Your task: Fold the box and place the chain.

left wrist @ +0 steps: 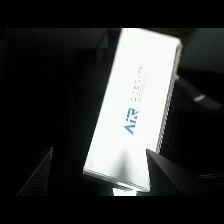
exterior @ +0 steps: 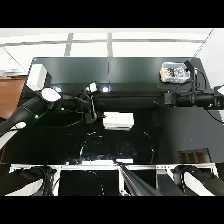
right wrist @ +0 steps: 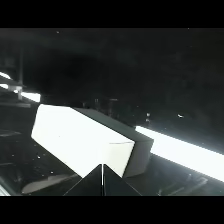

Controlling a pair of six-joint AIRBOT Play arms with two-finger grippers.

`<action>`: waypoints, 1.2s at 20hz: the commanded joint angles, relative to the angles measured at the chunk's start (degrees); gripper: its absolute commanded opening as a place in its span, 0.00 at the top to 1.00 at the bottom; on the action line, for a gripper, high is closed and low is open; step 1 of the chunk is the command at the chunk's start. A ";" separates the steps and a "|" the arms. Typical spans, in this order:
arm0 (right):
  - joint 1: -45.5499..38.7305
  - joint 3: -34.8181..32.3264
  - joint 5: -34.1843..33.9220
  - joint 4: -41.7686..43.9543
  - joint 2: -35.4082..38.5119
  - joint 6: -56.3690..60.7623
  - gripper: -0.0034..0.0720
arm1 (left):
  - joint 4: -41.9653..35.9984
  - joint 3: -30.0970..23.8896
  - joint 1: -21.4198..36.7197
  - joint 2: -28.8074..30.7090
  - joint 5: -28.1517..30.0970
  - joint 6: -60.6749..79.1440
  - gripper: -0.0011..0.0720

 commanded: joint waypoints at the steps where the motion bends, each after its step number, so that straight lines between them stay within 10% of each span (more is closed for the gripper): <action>1: -0.07 0.00 0.00 -1.57 0.04 -0.04 0.94 | -0.02 2.73 -0.74 0.42 -0.55 -6.25 0.01; 10: -0.09 0.00 0.02 -3.15 0.04 -0.04 0.94 | 3.48 12.15 -10.54 -13.90 -2.21 -6.69 0.01; 24: -0.09 0.00 0.02 -4.63 0.04 0.46 0.94 | 9.27 12.61 -11.19 -14.60 -5.79 -6.69 0.01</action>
